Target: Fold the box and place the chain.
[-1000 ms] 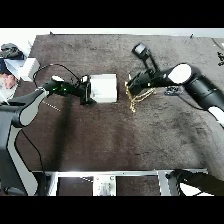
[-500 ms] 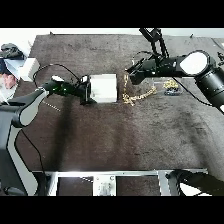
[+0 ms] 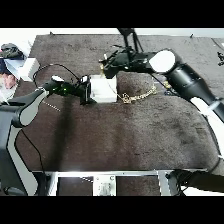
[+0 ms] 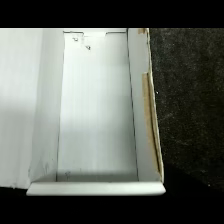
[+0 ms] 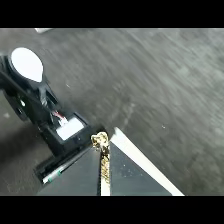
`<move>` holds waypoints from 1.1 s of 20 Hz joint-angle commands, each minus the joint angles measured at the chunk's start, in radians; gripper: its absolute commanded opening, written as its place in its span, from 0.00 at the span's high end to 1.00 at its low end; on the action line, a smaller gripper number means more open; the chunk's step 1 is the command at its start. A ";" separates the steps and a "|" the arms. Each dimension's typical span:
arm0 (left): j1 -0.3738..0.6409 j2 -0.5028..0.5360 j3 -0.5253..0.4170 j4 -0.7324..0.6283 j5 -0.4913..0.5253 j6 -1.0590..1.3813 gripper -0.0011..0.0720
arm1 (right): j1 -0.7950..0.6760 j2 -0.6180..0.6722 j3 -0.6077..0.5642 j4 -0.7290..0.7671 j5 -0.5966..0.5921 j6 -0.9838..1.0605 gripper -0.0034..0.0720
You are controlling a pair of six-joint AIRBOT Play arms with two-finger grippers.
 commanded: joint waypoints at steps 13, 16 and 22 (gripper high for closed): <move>0.000 0.000 0.000 0.000 0.000 0.000 0.43 | -0.186 -0.232 0.023 -0.165 0.449 0.116 0.53; 0.001 0.000 0.000 0.000 0.000 0.000 0.43 | -0.231 -0.232 -0.031 -0.146 0.503 0.007 0.53; 0.001 0.000 0.001 0.000 0.000 0.000 0.43 | -0.230 -0.297 -0.089 -0.058 0.373 -0.187 0.53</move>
